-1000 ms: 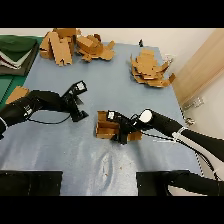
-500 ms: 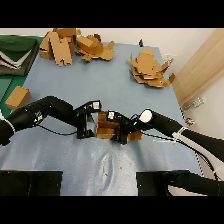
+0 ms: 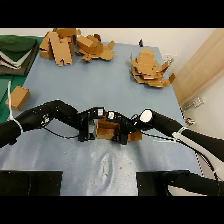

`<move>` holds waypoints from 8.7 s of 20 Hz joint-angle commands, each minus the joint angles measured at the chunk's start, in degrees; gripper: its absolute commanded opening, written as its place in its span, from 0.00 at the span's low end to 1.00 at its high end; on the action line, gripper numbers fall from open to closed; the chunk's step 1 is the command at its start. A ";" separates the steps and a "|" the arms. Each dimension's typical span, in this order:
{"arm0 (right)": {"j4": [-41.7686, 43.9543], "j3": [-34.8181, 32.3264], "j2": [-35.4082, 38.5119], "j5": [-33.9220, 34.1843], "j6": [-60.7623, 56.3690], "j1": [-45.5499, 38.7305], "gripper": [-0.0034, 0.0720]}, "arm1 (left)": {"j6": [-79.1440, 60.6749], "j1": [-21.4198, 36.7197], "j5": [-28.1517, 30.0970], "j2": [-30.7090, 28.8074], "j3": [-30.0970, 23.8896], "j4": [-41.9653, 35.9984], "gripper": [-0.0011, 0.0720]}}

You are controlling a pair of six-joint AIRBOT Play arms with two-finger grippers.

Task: Fold the box.

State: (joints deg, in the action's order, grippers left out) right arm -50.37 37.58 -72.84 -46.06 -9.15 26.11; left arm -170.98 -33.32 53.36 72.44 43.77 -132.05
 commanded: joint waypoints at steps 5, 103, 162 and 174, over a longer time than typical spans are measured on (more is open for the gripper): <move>0.02 -0.02 0.00 -1.03 -0.02 0.07 0.82 | 0.00 -2.21 -7.34 0.44 0.04 -1.66 0.97; -16.68 -2.43 23.04 -8.85 -79.41 -0.07 0.06 | 17.46 -4.52 7.85 -0.96 5.64 22.56 0.25; 37.03 5.31 -12.44 -6.36 -42.49 -11.61 0.05 | 17.18 -4.57 -2.49 1.97 1.42 17.16 0.25; 11.78 5.49 1.84 -11.85 -34.47 -23.26 0.20 | 17.42 -4.55 -2.40 1.97 1.42 17.16 0.25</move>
State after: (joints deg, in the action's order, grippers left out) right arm -28.36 43.03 -75.88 -50.61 -49.78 5.10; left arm -153.62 -37.85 50.92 74.46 45.17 -114.89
